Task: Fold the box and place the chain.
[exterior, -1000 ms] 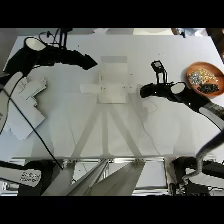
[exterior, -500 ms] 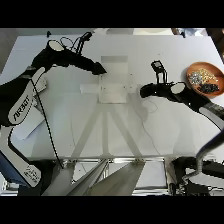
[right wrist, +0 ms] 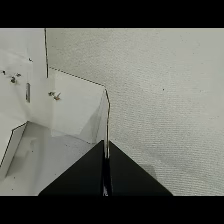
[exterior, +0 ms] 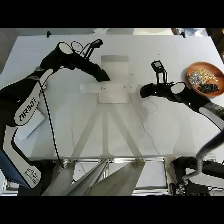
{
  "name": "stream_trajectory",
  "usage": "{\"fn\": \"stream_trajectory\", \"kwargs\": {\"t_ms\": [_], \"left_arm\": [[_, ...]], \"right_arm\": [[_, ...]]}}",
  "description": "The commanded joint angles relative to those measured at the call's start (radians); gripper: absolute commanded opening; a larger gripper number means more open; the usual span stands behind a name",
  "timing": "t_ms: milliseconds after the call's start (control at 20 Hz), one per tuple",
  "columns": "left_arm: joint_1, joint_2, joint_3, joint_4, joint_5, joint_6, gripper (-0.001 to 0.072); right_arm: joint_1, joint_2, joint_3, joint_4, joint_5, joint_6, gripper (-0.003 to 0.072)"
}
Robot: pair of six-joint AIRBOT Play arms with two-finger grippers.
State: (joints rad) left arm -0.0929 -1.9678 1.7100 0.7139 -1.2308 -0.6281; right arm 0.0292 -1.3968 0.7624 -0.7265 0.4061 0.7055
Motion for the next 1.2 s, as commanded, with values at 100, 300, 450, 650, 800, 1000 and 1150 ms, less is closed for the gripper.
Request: {"fn": "stream_trajectory", "kwargs": {"t_ms": [100,300,450,650,800,1000,1150], "left_arm": [[-0.008,0.0,0.001,0.042,-0.048,0.141,0.0338],[-0.008,0.0,0.001,0.042,-0.035,0.204,0.0008],[-0.008,-0.001,0.001,0.042,-0.034,0.22,0.0016],[-0.008,0.0,0.001,0.042,-0.034,0.22,0.0016],[-0.008,0.001,0.0,0.042,-0.034,0.22,0.0017],[-0.008,0.001,0.001,0.042,-0.034,0.22,0.0017],[-0.008,0.001,0.001,0.042,-0.034,0.22,0.0016]], "right_arm": [[0.001,0.0,0.0,0.0,0.0,0.0,0.0017],[0.001,0.0,0.0,0.001,0.0,0.0,0.0017],[0.001,0.0,0.0,0.0,0.001,0.0,0.0017],[0.001,0.0,0.0,0.0,0.0,0.0,0.0017],[0.001,0.0,0.0,0.0,0.0,0.0,0.0017],[0.001,0.0,0.0,0.001,0.0,0.0,0.0017],[0.001,0.0,0.0,0.0,0.0,0.0,0.0017]]}}
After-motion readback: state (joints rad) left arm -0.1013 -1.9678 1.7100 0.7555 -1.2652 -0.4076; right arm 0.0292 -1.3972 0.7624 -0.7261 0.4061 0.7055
